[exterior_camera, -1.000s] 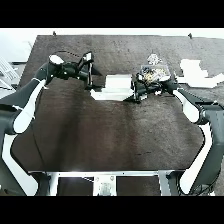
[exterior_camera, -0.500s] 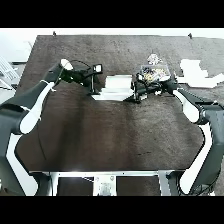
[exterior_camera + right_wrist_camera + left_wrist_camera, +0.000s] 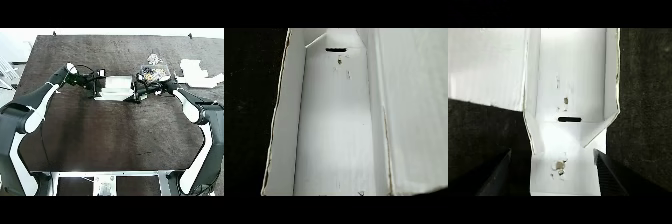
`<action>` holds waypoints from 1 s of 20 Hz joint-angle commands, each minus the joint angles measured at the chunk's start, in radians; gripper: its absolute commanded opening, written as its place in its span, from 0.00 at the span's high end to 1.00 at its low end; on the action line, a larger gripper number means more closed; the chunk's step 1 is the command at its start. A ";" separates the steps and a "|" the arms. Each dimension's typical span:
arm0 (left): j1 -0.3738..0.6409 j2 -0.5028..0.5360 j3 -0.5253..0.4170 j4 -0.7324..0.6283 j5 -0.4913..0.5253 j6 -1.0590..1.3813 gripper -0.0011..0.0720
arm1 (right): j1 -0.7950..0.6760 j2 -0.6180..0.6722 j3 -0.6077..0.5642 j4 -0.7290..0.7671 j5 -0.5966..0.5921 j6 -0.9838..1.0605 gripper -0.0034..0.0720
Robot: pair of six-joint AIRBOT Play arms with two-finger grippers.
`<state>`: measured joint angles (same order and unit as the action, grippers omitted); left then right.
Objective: Fold the box and place the chain.
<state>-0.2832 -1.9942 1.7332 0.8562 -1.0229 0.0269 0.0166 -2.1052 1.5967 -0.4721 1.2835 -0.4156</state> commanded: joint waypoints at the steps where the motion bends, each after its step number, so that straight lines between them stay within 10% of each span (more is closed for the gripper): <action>1: -0.002 -0.002 0.000 -0.001 -0.003 -0.003 0.18 | 0.001 -0.001 0.001 0.000 0.000 0.000 0.18; 18: -0.017 -0.002 0.000 -0.049 -0.013 -0.007 0.19 | 0.001 -0.001 0.001 0.000 0.000 0.000 0.18; 20: -0.017 -0.002 0.000 -0.048 -0.010 -0.008 0.46 | 0.001 -0.001 0.001 0.000 0.000 0.000 0.18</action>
